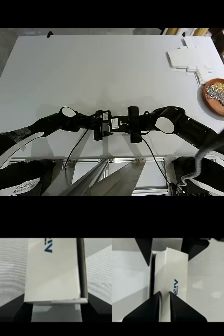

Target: Fold the box and place the chain.

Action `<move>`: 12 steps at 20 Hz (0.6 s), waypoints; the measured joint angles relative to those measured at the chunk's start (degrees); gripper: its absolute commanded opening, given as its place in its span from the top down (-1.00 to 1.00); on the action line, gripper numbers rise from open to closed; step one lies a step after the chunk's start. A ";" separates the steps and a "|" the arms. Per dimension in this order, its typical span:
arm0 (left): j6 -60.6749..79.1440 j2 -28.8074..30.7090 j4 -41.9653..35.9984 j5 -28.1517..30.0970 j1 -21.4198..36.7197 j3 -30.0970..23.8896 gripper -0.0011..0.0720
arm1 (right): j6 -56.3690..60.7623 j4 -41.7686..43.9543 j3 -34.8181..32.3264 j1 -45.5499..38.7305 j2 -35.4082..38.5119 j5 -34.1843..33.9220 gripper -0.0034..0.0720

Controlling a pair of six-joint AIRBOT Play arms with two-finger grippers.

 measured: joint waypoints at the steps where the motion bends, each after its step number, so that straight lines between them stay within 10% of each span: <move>1: 0.02 0.00 0.00 0.00 0.00 0.00 0.07 | 0.02 0.07 -0.24 0.00 0.00 -0.11 0.56; 7: 0.26 0.00 0.20 -0.39 -0.02 0.00 0.07 | 0.00 0.11 -0.92 -0.04 -0.07 2.08 0.05; 12: 0.22 0.00 0.09 -0.26 -0.04 0.00 0.07 | 0.02 1.38 -0.98 -0.02 1.73 4.15 0.05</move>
